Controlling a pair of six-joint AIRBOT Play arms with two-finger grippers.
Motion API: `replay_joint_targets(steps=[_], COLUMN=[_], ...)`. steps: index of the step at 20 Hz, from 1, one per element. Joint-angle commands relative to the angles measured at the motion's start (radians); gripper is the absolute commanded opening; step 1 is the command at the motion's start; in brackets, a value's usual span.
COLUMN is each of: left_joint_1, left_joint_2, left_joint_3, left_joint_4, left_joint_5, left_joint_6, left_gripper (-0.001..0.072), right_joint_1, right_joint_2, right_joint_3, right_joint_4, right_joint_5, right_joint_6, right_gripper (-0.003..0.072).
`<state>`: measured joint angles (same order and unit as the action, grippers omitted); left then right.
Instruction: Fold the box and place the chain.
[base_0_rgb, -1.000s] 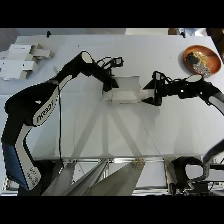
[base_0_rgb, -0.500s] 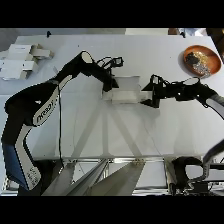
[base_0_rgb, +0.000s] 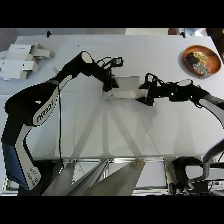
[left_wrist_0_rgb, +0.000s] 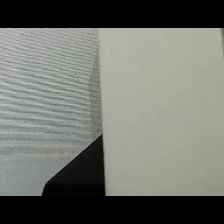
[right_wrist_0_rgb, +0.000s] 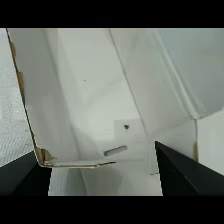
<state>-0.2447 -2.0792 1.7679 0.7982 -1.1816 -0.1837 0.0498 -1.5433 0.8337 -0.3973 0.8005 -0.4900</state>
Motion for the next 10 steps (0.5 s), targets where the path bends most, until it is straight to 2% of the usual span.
replay_joint_targets(steps=[1, 4, 10], left_joint_1=[0.0, 0.0, 0.0], left_joint_2=[0.0, 0.0, 0.0], left_joint_3=[0.0, 0.0, 0.0], left_joint_4=[0.0, 0.0, 0.0], left_joint_5=[0.0, 0.0, 0.0], left_joint_6=[0.0, 0.0, 0.0], left_gripper=[0.0019, 0.0019, 0.0019], right_joint_1=[-0.002, -0.002, -0.002], right_joint_2=[0.023, 0.037, 0.039], right_joint_3=[-0.001, -0.001, -0.001], right_joint_4=[-0.02, -0.102, -0.148], right_joint_5=[0.006, 0.012, 0.053], right_joint_6=[0.045, 0.133, 0.273], right_gripper=[0.0704, 0.0704, 0.0704])
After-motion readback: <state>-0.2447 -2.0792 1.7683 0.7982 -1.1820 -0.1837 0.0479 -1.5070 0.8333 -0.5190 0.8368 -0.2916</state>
